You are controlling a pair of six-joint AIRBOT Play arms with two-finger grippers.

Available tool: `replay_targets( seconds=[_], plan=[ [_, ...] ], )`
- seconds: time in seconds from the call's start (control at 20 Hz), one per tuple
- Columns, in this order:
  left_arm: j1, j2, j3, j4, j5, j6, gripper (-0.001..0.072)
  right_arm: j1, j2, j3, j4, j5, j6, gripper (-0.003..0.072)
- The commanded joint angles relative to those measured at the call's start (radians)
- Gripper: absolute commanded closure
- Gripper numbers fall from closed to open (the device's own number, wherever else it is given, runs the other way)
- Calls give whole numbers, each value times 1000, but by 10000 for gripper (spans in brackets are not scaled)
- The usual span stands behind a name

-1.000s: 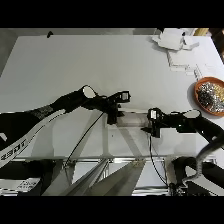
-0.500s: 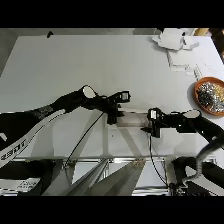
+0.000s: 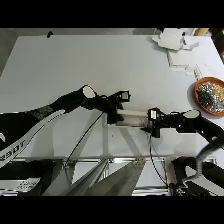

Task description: Fold the box and place the chain.

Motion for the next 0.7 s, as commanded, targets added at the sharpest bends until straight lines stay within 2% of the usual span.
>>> replay_targets(
  seconds=[0.0,0.25,0.35,0.4,0.45,0.5,0.65],
  plan=[
    [18,41,1,60,-60,-78,177,0,0,0,-2,0,1,284],
    [74,156,1,345,-287,-325,190,0,0,0,-2,0,1,284],
    [91,212,1,407,-366,-412,210,0,0,0,-2,0,1,284],
    [93,245,1,415,-402,-439,275,0,0,0,-2,0,1,284],
    [90,275,1,416,-429,-456,518,0,0,0,-2,0,1,284],
    [80,301,1,403,-441,-449,698,0,0,0,-2,0,1,284],
    [-26,328,1,369,-354,-431,709,0,0,0,-2,0,1,284]
  ],
)
